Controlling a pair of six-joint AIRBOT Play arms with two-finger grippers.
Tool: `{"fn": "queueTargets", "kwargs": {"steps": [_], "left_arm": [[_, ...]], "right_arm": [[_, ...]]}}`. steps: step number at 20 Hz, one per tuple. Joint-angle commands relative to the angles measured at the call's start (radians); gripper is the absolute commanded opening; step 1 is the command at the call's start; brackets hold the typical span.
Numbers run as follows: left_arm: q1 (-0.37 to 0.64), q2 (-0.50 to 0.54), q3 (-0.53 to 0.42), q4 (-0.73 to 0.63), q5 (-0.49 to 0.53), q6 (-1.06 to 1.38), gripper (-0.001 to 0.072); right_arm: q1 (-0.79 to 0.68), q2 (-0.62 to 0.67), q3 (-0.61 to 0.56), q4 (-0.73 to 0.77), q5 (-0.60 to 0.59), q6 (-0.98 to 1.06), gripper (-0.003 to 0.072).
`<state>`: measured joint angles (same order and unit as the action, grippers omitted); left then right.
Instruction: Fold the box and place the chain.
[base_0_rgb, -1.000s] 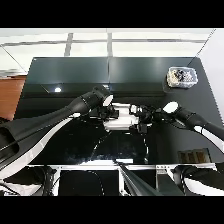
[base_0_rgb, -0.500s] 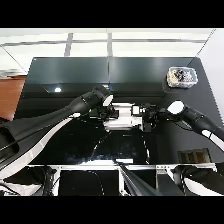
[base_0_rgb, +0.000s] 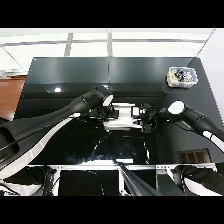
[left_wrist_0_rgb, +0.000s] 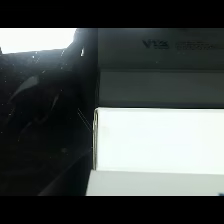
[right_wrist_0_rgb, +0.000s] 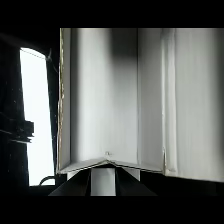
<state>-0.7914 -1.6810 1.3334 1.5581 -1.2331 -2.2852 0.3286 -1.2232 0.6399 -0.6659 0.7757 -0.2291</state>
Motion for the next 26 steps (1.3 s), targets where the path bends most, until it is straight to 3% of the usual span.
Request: {"fn": "queueTargets", "kwargs": {"steps": [1, 13, 14, 15, 17, 18, 19, 20, 21, 22, 24, 25, 26], "left_arm": [[0.0, 0.0, 0.001, -0.003, 0.003, 0.0, 0.0027], [0.0, 0.0, 0.001, -0.003, 0.002, 0.0, 0.0027], [0.0, 0.0, 0.001, -0.003, 0.002, 0.0, 0.0027], [0.0, 0.0, 0.001, -0.003, 0.002, 0.0, 0.0027], [0.0, 0.0, 0.001, -0.003, 0.002, 0.0, 0.0027], [0.0, 0.0, 0.001, -0.003, 0.002, 0.0, 0.0027], [0.0, 0.0, 0.001, -0.003, 0.002, 0.0, 0.0027], [0.0, 0.0, 0.001, -0.003, 0.002, 0.0, 0.0027], [0.0, 0.0, 0.001, -0.003, 0.002, 0.0, 0.0027], [0.0, 0.0, 0.001, -0.003, 0.002, 0.0, 0.0027], [0.0, 0.0, 0.001, -0.003, 0.002, 0.0, 0.0027], [0.0, 0.0, 0.001, -0.003, 0.002, 0.0, 0.0028], [0.0, 0.0, 0.001, 0.001, 0.002, 0.0, 0.0027]], "right_arm": [[0.036, -0.026, 0.0, 0.09, -0.045, 0.0, 0.0173], [0.035, -0.026, 0.0, 0.089, -0.054, 0.013, 0.0175], [0.034, -0.026, 0.0, 0.089, -0.055, 0.014, 0.0307], [0.034, -0.026, 0.0, 0.088, -0.054, 0.016, 0.0317], [0.034, -0.026, 0.0, 0.086, -0.054, 0.018, 0.0152], [0.034, -0.026, 0.0, 0.087, -0.055, 0.021, 0.036], [0.034, -0.026, 0.0, 0.085, -0.054, 0.023, 0.0312], [0.034, -0.026, 0.0, 0.085, -0.051, 0.029, 0.0114], [0.034, -0.026, 0.0, 0.087, -0.051, 0.032, 0.0293], [0.034, -0.026, 0.0, 0.087, -0.051, 0.032, 0.0385], [0.032, -0.025, 0.0, 0.076, -0.042, 0.053, 0.0076], [0.032, -0.02, 0.0, 0.06, -0.038, 0.103, 0.0015], [0.026, -0.006, 0.001, 0.038, -0.039, 0.226, 0.0014]]}}
